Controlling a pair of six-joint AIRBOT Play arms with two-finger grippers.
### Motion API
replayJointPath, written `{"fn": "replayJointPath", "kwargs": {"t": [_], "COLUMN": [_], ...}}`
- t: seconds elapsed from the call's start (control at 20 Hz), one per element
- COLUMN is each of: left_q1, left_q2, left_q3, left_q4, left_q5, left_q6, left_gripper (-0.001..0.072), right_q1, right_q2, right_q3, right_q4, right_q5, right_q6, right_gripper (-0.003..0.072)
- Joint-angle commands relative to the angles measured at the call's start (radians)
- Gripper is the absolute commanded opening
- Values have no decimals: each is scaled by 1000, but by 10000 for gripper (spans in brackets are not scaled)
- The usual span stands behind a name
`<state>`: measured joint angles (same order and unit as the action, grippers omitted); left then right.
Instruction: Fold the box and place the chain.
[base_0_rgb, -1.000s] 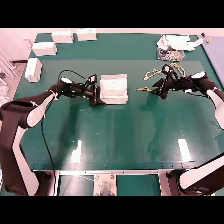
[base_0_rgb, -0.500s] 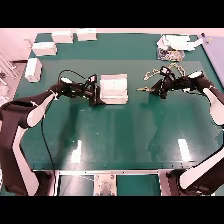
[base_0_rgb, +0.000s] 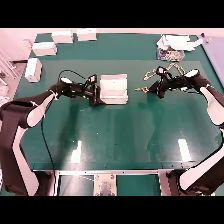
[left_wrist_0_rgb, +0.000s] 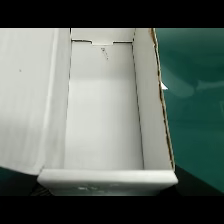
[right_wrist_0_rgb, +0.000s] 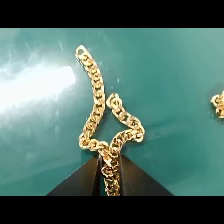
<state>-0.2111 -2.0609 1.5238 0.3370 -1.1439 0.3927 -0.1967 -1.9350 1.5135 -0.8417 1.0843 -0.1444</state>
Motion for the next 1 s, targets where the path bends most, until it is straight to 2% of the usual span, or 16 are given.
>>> {"fn": "replayJointPath", "kwargs": {"t": [0.0, 0.25, 0.8, 0.95], "left_q1": [1, 1, 1, 1], "left_q2": [0, 0, 1, 0], "left_q3": [0, 0, 0, 0], "left_q4": [0, 0, -1, -1], "left_q5": [0, 0, 2, 2], "left_q6": [0, 0, 0, 0], "left_gripper": [447, 447, 447, 447], "right_q1": [8, 8, 20, 40], "right_q2": [15, 102, 303, 363], "right_q3": [13, 14, 13, 13], "right_q4": [31, 83, 83, 83], "right_q5": [-4, 3, 118, 114], "right_q6": [45, 93, 198, 224], "right_gripper": [7, 7, 6, 6]}}
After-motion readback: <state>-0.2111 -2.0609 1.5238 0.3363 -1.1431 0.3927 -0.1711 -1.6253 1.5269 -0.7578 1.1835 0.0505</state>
